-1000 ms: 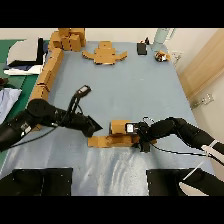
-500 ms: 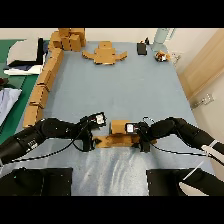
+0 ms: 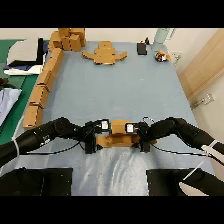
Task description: Fold the box.
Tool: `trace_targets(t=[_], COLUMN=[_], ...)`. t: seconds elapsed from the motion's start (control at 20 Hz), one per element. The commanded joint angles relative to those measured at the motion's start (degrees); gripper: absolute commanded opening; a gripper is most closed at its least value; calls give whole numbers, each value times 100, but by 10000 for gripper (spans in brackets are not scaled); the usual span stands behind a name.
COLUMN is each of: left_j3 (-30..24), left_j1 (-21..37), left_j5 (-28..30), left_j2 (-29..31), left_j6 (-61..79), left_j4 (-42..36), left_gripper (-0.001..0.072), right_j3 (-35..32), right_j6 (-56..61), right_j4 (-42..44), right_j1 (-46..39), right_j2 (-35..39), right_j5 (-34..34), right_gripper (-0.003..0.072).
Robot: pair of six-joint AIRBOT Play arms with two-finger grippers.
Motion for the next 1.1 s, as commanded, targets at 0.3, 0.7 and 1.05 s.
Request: trace_targets(t=[0.3, 0.7, 1.05], left_j3=[415, 487, 490], left_j1=[-195, -356, -553], left_j5=[162, 205, 468], left_j2=[-684, -710, -822], left_j6=[177, 179, 407], left_j4=[-310, -339, -826], left_gripper=[585, 213, 166], right_j3=[-2, -2, -2], right_j6=[0, 0, 0], right_j4=[4, 2, 2], right_j1=[-2, -2, -2], right_j2=[-2, -2, -2], right_j5=[0, 0, 0], right_gripper=[496, 496, 495])
